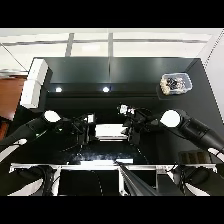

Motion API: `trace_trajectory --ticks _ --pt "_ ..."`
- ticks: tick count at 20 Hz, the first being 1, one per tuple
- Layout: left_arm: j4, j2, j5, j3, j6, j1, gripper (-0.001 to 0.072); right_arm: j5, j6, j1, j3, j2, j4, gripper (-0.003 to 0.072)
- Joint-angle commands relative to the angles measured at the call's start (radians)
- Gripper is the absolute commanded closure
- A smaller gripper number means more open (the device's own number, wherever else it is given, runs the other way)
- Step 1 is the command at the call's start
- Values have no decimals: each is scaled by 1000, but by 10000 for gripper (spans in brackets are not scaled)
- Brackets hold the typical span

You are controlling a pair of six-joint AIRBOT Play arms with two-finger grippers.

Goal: Fold the box and place the chain.

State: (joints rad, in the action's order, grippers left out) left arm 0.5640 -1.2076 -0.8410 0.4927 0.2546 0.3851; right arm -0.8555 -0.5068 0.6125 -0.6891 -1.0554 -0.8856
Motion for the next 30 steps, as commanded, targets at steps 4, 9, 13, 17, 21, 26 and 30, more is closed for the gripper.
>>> trace_trajectory --ticks 4,9,13,17,21,26,30 --pt "0 -1 -1 0 -1 1 267 2 -26 1 0 -16 -17 387" --pt "0 -1 -1 0 -1 1 267 3 -33 28 0 -26 -33 387" --pt "0 -1 -1 0 -1 1 267 3 -43 56 -3 -26 -35 242" --pt "1 -1 0 0 -1 1 267 -31 -149 41 -77 -10 -137 243" --pt "0 -1 0 0 -1 1 267 -178 -360 -55 -123 26 -166 451" --pt "1 -1 0 0 -1 1 267 -232 -384 -126 -108 25 -31 519" --pt "0 -1 0 0 -1 1 267 -163 -322 -125 -109 25 -34 -9"
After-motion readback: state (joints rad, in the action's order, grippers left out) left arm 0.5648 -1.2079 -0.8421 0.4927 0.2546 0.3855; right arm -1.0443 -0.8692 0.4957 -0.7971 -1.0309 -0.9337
